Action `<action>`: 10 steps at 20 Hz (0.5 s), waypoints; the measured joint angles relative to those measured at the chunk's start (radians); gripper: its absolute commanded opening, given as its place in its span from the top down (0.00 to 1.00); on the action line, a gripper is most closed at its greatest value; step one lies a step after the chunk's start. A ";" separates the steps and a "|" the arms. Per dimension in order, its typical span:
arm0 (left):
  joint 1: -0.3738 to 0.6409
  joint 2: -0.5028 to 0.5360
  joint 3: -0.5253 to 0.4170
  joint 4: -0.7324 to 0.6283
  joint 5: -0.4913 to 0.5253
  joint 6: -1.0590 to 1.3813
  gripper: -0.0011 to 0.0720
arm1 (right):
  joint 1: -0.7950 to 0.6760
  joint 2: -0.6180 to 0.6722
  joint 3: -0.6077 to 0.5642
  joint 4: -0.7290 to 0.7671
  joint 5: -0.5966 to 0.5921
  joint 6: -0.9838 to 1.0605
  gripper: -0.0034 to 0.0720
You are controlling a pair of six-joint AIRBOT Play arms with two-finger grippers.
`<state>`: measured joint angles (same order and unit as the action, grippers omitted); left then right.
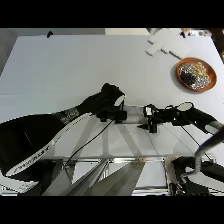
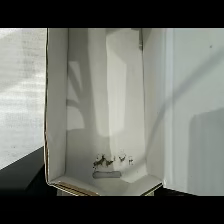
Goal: Fold the box and place the chain.
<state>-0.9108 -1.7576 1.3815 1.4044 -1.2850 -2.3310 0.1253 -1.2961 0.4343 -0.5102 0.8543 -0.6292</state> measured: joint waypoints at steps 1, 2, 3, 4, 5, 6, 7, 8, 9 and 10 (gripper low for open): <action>0.000 0.005 0.000 0.002 -0.013 0.003 0.25 | 0.000 0.000 0.000 0.000 0.000 0.000 0.42; 0.003 0.009 0.000 0.005 -0.018 0.013 0.25 | 0.000 0.000 0.000 0.000 0.000 0.000 0.42; 0.005 0.018 0.000 0.004 -0.015 0.030 0.25 | 0.000 0.000 0.000 0.000 -0.001 0.000 0.42; 0.007 0.027 0.000 0.000 -0.024 0.050 0.25 | 0.000 0.000 0.000 0.000 -0.001 0.000 0.42; 0.009 0.034 0.000 -0.002 -0.031 0.070 0.25 | 0.000 0.000 0.000 0.001 -0.001 0.000 0.42; 0.012 0.045 0.000 -0.001 -0.036 0.089 0.25 | 0.000 0.000 0.000 0.001 -0.001 0.000 0.42; 0.015 0.055 0.000 0.001 -0.046 0.109 0.25 | 0.000 0.000 0.000 0.001 -0.001 0.000 0.42; 0.018 0.065 0.000 0.000 -0.053 0.127 0.25 | 0.000 0.000 0.000 0.001 -0.002 0.000 0.42; 0.021 0.078 0.000 -0.001 -0.058 0.146 0.25 | 0.000 0.000 0.000 0.001 -0.002 0.000 0.42; 0.026 0.092 0.000 -0.002 -0.067 0.170 0.25 | 0.000 0.000 0.000 0.001 -0.002 0.000 0.42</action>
